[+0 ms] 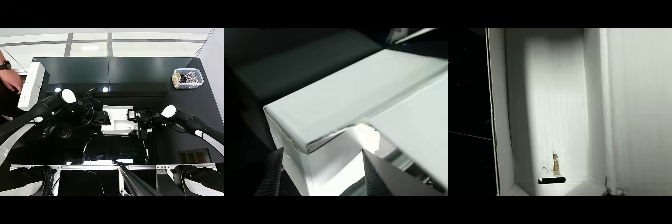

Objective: Fold the box and place the chain.

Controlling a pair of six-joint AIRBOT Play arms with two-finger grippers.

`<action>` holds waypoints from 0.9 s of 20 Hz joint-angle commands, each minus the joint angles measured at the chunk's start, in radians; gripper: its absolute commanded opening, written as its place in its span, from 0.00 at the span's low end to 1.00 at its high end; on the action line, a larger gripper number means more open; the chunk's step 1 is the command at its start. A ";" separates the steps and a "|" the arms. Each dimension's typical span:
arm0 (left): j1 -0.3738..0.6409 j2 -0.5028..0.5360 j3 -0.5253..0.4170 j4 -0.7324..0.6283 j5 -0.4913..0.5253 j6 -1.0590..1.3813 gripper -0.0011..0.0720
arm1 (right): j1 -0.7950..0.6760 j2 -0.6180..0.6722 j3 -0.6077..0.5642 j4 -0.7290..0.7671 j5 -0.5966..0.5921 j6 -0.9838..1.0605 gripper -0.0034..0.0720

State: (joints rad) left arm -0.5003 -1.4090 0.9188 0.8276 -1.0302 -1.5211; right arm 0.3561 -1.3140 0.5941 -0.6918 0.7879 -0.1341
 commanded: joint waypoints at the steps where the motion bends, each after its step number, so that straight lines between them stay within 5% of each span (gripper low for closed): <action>1: -0.031 0.000 0.010 0.077 0.027 -0.076 0.78 | 0.000 0.000 0.000 0.000 0.000 0.000 0.31; 8: -0.064 0.000 0.011 0.178 0.037 -0.163 0.78 | 0.000 0.000 0.000 0.000 0.000 0.000 0.31; 13: -0.137 0.000 0.066 0.451 0.023 -0.345 0.78 | 0.000 0.000 0.000 0.000 0.000 0.000 0.31; 16: -0.178 0.000 0.099 0.469 0.005 -0.396 0.78 | 0.000 0.000 0.000 0.000 -0.001 0.000 0.31; 18: -0.200 0.000 0.108 0.469 0.010 -0.398 0.65 | 0.000 0.000 0.000 0.000 0.000 0.000 0.31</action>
